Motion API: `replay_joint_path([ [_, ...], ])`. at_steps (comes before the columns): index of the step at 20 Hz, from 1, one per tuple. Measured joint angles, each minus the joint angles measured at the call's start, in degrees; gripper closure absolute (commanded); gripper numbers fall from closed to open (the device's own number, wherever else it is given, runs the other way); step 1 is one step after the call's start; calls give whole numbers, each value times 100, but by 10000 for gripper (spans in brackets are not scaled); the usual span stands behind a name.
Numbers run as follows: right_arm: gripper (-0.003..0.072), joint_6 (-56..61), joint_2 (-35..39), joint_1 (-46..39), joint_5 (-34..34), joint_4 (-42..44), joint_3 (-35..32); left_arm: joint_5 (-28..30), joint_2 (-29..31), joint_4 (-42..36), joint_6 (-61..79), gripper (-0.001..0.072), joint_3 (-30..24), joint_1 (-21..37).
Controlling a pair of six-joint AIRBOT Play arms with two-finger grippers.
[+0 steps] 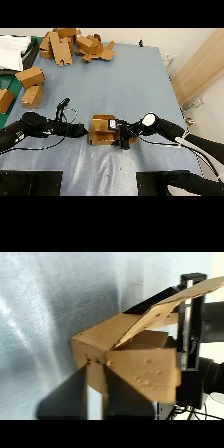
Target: Fold the box.
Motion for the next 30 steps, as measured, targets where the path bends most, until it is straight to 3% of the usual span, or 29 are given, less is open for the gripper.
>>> replay_joint_path([
  [1,312,0,0,0,0,0,0,4,0,-68,46,673,0,0],
  [2,312,0,0,0,0,0,0,0,0,-114,142,554,0,0],
  [3,313,0,0,0,0,-2,0,-28,0,-153,262,309,0,0],
  [4,312,0,0,0,0,0,0,-63,0,-186,367,259,0,0],
  [14,312,0,0,0,2,-2,0,-234,0,-184,273,260,118,-177],
  [17,312,0,0,2,4,-2,0,-234,0,610,-579,261,439,-599],
  [24,313,0,0,0,4,0,0,-92,-127,3405,-4286,301,1296,-1716],
  [30,312,0,0,2,9,0,0,-203,-1021,4448,-5823,302,2048,-2446],
])
